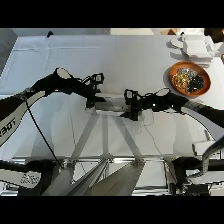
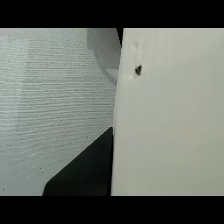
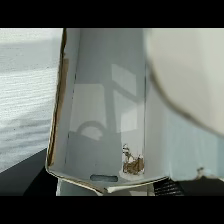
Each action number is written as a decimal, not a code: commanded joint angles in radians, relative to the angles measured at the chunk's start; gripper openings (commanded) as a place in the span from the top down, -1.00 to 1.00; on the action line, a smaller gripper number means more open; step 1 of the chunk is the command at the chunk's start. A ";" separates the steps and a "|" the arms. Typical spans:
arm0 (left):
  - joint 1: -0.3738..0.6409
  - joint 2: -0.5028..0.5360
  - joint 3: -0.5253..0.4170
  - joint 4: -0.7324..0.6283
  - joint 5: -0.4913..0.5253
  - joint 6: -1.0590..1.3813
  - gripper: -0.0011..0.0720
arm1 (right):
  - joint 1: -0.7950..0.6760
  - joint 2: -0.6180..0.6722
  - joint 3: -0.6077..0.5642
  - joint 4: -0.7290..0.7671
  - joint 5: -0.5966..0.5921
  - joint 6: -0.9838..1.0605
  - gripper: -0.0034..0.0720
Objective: Fold the box and place the chain.
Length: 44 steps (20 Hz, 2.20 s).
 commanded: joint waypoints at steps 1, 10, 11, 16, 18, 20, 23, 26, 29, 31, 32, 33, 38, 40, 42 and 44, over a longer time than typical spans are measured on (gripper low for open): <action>0.000 0.000 0.000 0.000 0.002 0.000 0.94 | 0.000 0.000 0.000 0.000 -0.002 0.000 -0.46; 0.000 0.000 0.000 0.000 0.002 0.000 0.94 | 0.000 0.000 0.000 0.000 -0.001 0.000 -0.46; 0.000 0.000 0.000 0.000 0.002 0.000 0.94 | 0.000 0.000 0.000 0.000 -0.001 0.000 -0.46; 0.000 0.000 0.000 0.000 0.002 0.000 0.94 | 0.000 0.000 0.000 0.000 -0.001 0.000 -0.46; 0.000 0.000 0.000 0.000 0.002 0.000 0.94 | 0.000 0.000 0.000 0.000 -0.001 0.000 -0.46; 0.000 0.000 0.000 -0.001 0.001 0.000 0.94 | 0.000 0.000 0.000 0.000 -0.001 0.000 -0.46; 0.001 0.000 0.000 0.000 0.004 0.000 0.93 | 0.000 0.000 0.000 0.000 -0.001 0.000 -0.46; 0.001 0.000 0.000 0.000 0.006 0.000 0.48 | 0.000 0.000 0.000 0.000 -0.001 0.000 -0.46; 0.002 0.000 0.000 0.000 0.006 0.000 0.21 | 0.000 0.000 0.000 0.000 -0.001 0.000 -0.46; 0.003 0.008 0.000 0.001 0.005 0.000 0.21 | 0.000 0.000 0.000 0.000 -0.001 0.000 -0.46; 0.007 0.016 0.000 0.002 0.005 0.000 0.21 | 0.000 0.000 0.000 0.000 -0.001 0.000 -0.46; 0.012 0.027 0.000 0.002 0.004 -0.001 0.21 | 0.000 0.000 0.000 0.000 -0.001 0.000 -0.46; 0.102 0.099 0.000 0.006 -0.035 -0.004 0.22 | 0.000 0.000 0.000 0.000 -0.001 0.000 -0.46; 0.134 0.128 0.000 0.049 -0.059 -0.005 0.22 | 0.000 0.000 0.000 0.000 -0.001 0.000 -0.46; 0.144 0.169 0.000 0.150 -0.065 -0.047 0.24 | 0.000 0.000 0.000 0.000 -0.001 0.000 -0.46; 0.138 0.213 0.000 0.219 -0.090 -0.163 0.95 | 0.000 0.000 0.000 0.000 -0.001 0.000 -0.46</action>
